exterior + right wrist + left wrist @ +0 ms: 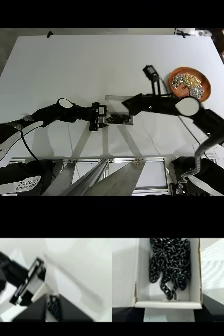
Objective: Fold the box and place the chain.
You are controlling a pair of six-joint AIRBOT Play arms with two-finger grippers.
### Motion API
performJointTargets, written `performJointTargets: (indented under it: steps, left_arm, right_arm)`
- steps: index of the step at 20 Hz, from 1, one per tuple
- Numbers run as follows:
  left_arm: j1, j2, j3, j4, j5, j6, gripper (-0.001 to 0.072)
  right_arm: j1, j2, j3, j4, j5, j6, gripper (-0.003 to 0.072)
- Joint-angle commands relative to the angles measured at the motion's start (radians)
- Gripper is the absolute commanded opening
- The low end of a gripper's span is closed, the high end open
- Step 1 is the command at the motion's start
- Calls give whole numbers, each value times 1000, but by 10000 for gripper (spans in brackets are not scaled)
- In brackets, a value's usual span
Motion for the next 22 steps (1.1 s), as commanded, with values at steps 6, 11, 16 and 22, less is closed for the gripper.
performJointTargets:
  steps: [6,11,16,22]
  left_arm:
    - [0,0,1,0,0,0,209]
    - [0,0,1,0,0,0,209]
    - [0,0,1,0,0,0,209]
    - [0,0,1,0,0,0,209]
  right_arm:
    - [-161,-241,340,-128,264,-18,5]
    - [-161,-597,513,-24,515,-59,4]
    - [-125,-679,552,-17,751,-137,102]
    - [-31,-584,552,-322,816,-172,320]
